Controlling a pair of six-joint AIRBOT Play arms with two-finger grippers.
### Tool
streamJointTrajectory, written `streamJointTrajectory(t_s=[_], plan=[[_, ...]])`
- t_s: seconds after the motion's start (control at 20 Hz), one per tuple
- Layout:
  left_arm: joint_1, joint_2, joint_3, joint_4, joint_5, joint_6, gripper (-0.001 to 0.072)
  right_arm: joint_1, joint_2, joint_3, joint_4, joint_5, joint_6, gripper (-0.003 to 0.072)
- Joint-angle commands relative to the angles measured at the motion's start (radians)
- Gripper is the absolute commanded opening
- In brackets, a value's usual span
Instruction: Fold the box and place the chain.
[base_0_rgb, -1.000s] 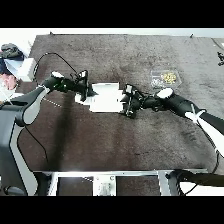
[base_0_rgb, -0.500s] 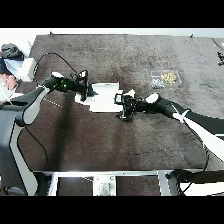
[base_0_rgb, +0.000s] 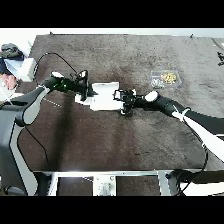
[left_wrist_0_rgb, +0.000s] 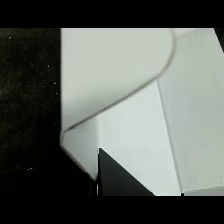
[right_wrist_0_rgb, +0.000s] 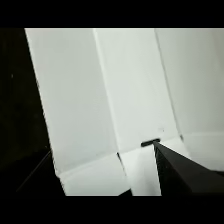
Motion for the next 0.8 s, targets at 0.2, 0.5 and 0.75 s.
streamJointTrajectory(t_s=[0.2,0.5,0.75], plan=[[0.0,-0.001,0.0,0.0,-0.002,0.0,0.0012,-0.086,0.005,0.079,0.002,0.079,0.013,0.0709],[0.0,-0.001,0.0,0.0,-0.002,0.0,0.0012,-0.109,-0.058,0.187,-0.002,0.208,0.014,0.0709],[0.0,-0.001,0.0,0.0,-0.002,0.0,0.0011,-0.161,-0.125,0.271,0.002,0.314,0.029,0.071]])
